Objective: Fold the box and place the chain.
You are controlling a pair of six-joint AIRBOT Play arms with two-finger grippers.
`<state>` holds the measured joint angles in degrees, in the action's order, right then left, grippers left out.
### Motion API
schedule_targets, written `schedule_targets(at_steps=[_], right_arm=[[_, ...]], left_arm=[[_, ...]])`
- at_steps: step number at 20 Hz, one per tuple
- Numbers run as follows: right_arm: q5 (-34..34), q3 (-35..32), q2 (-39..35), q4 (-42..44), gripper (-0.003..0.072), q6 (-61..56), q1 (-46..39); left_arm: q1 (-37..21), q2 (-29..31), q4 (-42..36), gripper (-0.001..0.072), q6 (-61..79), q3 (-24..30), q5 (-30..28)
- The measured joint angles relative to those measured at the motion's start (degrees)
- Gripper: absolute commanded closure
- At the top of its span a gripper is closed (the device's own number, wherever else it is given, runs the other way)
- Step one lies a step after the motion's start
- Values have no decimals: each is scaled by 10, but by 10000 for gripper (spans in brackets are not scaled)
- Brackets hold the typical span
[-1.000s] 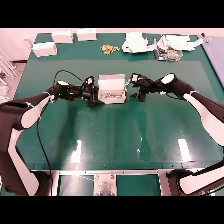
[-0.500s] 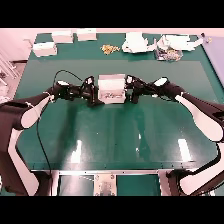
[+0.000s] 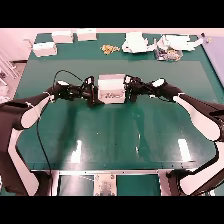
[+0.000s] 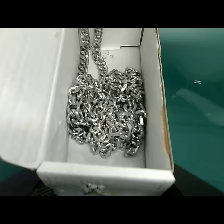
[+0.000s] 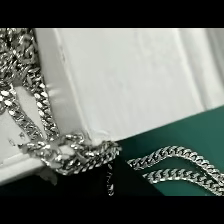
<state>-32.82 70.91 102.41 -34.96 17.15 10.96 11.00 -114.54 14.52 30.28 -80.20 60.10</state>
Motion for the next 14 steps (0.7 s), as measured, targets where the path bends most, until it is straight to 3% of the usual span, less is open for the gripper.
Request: schedule_targets(at_steps=[14], right_arm=[[23,0,-47,59,682,-34,0]], left_arm=[[0,0,0,420,0,0,0]])
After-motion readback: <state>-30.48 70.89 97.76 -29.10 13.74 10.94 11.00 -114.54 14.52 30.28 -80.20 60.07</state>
